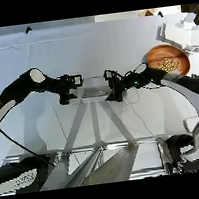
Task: Fold the box and place the chain.
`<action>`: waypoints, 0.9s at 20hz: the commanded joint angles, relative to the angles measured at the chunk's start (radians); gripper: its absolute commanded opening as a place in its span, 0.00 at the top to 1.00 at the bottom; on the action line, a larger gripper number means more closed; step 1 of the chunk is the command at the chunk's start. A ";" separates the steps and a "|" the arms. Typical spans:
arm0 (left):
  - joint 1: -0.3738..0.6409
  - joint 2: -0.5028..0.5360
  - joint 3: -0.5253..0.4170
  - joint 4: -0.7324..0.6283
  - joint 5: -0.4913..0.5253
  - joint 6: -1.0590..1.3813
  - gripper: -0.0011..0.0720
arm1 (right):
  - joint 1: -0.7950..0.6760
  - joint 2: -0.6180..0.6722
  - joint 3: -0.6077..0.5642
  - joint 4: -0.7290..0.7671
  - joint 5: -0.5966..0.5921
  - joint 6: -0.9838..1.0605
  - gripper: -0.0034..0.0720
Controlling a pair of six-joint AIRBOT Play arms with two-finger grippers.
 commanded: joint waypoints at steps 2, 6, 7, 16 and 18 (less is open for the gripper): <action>0.000 -0.009 0.000 -0.034 -0.071 0.028 0.42 | 0.000 0.001 0.001 0.000 0.000 0.000 0.30; 0.000 -0.009 0.000 -0.181 -0.085 0.157 0.42 | 0.000 0.001 0.001 0.000 0.000 0.000 0.30; 0.000 -0.009 0.000 -0.190 -0.077 0.192 0.42 | 0.000 0.001 0.001 0.000 0.000 0.000 0.30; 0.000 -0.025 0.000 -0.142 -0.010 0.198 0.42 | 0.000 0.001 0.001 0.000 0.000 0.000 0.30; 0.000 -0.025 0.000 -0.098 -0.017 0.196 0.42 | 0.000 0.001 0.001 0.000 0.000 0.000 0.30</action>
